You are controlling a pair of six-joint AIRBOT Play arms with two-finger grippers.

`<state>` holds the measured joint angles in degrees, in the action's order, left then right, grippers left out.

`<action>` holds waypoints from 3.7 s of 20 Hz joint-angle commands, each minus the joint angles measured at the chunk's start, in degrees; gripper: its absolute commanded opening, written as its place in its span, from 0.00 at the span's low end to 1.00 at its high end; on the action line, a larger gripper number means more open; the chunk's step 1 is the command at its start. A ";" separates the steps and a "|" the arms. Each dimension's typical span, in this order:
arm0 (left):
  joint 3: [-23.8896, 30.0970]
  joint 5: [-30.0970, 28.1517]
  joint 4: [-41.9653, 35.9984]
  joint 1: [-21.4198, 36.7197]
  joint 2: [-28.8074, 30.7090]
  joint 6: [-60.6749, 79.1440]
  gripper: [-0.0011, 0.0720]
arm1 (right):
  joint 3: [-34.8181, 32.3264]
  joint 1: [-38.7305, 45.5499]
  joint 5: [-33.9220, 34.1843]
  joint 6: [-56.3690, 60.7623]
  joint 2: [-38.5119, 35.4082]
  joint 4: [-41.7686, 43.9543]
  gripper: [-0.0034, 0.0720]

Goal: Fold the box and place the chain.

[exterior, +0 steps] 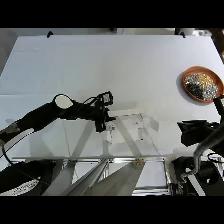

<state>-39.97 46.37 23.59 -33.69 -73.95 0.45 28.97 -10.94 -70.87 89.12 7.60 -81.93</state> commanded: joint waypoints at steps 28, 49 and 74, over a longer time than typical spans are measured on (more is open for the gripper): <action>-11.80 5.29 2.75 1.18 -14.25 4.24 0.02 | -0.07 0.00 3.19 0.02 -0.07 -0.20 0.34; -11.65 4.02 -2.21 1.16 -17.31 7.04 0.03 | -0.07 0.00 3.19 0.02 -0.07 -0.39 0.34; -11.65 7.61 -2.16 1.11 -17.73 8.79 0.02 | -0.07 0.00 3.19 0.02 -0.07 -0.39 0.34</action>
<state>-51.64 53.58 21.47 -32.56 -91.64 8.67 28.93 -10.94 -67.66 89.14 7.57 -82.35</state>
